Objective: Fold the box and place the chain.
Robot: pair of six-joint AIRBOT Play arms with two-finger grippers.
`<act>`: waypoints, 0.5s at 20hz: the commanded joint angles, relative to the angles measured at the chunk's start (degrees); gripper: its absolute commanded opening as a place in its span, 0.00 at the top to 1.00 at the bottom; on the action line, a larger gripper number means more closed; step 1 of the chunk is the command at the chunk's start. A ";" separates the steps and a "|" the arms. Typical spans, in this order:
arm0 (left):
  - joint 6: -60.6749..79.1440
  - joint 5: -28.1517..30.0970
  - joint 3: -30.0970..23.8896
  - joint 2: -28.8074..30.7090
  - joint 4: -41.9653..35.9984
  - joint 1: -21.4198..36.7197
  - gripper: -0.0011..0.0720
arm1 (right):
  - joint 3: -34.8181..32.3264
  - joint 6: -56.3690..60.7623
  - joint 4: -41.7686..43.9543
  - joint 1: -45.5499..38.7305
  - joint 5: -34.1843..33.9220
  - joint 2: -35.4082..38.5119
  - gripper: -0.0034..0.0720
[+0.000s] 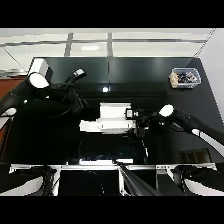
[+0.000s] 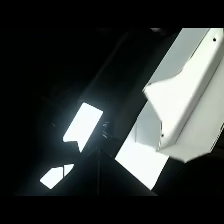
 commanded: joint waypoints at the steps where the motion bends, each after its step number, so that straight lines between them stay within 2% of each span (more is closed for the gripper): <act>1: 6.62 -0.13 -5.92 4.11 -0.42 2.01 0.95 | 0.02 0.02 -0.04 0.02 0.04 -0.04 0.41; 3: 13.88 0.76 -7.67 3.85 -0.63 -0.72 0.92 | 0.02 0.02 -0.04 0.02 0.02 -0.04 0.41; 4: 17.90 2.19 -7.96 3.67 -0.61 -2.45 0.64 | 0.02 0.04 -0.04 0.02 0.02 -0.04 0.41; 5: 21.14 4.17 -8.15 3.50 -0.17 -4.35 0.17 | 0.02 0.02 -0.04 0.02 0.02 -0.04 0.41; 6: 23.45 6.97 -8.15 3.19 1.05 -6.16 0.00 | 0.02 0.02 -0.04 0.02 0.04 -0.04 0.41; 8: 26.58 11.28 -8.15 2.51 4.50 -9.27 0.00 | 0.02 0.02 -0.04 0.02 0.02 -0.04 0.41; 10: 27.39 13.05 -8.15 1.60 5.97 -11.37 0.00 | 0.02 0.02 -0.04 0.02 0.02 -0.04 0.41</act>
